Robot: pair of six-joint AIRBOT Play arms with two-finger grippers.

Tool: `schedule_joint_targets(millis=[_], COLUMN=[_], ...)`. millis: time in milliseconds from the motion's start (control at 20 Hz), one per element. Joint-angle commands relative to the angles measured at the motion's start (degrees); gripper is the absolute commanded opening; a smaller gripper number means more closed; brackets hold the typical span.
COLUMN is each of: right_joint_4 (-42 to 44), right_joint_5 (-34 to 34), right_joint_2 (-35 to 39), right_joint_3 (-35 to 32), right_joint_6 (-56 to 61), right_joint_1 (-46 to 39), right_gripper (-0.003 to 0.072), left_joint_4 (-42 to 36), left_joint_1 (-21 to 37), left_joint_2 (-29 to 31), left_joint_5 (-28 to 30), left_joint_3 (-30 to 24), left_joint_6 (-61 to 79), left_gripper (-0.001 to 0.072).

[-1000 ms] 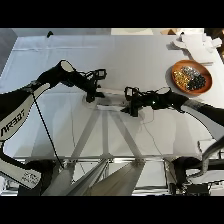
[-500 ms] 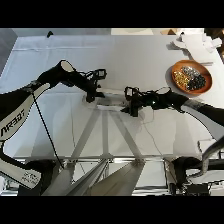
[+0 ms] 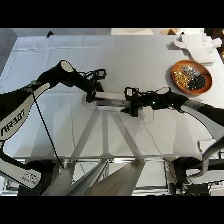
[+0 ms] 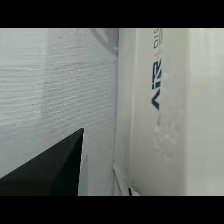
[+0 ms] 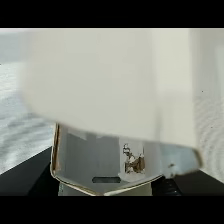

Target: Fold the box and place the chain.

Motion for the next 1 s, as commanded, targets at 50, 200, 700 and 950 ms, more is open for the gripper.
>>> schedule_joint_targets(millis=[50,200,700,950], right_joint_4=[0.02,0.02,0.02,0.02], right_joint_5=[0.00,0.00,0.00,0.00], right_joint_2=[0.04,0.04,0.04,0.04], right_joint_3=[0.04,0.04,0.04,0.04], right_joint_6=[0.04,0.04,0.07,0.04], right_joint_1=[0.02,0.02,0.02,0.02], right_gripper=[0.0405,0.0405,0.0405,0.0405], left_joint_4=[-0.09,0.20,7.82,7.80], left_joint_1=[1.60,4.92,6.27,-0.92], left_joint_2=[0.92,2.91,20.13,20.31], left_joint_5=[-1.92,-4.79,-7.19,-1.46], left_joint_3=[0.02,0.00,-11.19,-16.41], left_joint_6=[-2.75,-6.62,-12.17,-12.00], left_gripper=[0.0434,0.0433,0.0113,0.0005])
